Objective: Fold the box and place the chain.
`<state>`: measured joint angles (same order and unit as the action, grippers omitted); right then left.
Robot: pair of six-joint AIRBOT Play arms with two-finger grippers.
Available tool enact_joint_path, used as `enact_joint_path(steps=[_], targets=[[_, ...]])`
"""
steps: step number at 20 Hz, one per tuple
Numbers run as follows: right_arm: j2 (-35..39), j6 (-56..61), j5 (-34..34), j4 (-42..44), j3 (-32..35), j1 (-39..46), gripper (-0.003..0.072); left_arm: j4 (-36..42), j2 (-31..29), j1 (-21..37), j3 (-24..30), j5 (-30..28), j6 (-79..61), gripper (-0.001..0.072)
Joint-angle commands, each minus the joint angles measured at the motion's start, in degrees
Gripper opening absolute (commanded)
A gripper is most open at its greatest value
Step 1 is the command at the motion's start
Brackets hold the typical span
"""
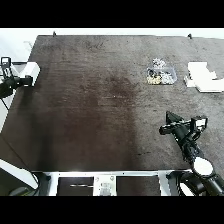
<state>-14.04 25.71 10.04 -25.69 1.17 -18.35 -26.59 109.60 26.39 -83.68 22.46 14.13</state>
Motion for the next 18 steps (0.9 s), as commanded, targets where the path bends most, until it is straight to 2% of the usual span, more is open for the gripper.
enact_joint_path(steps=[1,8,9,10,11,14,16,18], targets=[[0.04,0.00,-0.02,0.00,0.02,-0.04,0.0015,-3.74,-1.62,0.02,-0.04,1.18,3.96,0.0720],[0.04,0.00,0.00,0.00,0.02,-0.04,0.0016,-6.19,-8.79,0.00,-0.07,2.93,5.57,0.0720],[0.04,0.00,0.00,0.00,0.02,-0.04,0.0016,-5.99,-10.54,0.00,-0.07,4.55,5.57,0.0620],[0.04,0.00,0.00,0.00,0.02,-0.04,0.0016,-5.99,-12.24,0.00,-0.07,6.43,5.55,0.0341],[0.04,0.00,0.00,-0.02,0.02,-0.04,0.0016,-5.99,-13.92,0.00,-0.07,8.94,5.46,0.0021],[0.04,0.00,0.00,0.00,0.02,-0.04,0.0016,-5.33,-18.95,-0.13,0.00,15.17,4.83,0.0014],[0.04,0.00,0.00,0.00,0.02,-0.04,0.0016,-0.92,-23.52,-0.13,1.90,13.97,4.42,0.0013],[0.04,0.00,0.00,0.00,0.02,-0.04,0.0016,4.96,-29.92,-0.42,6.23,11.26,-0.92,0.0012]])
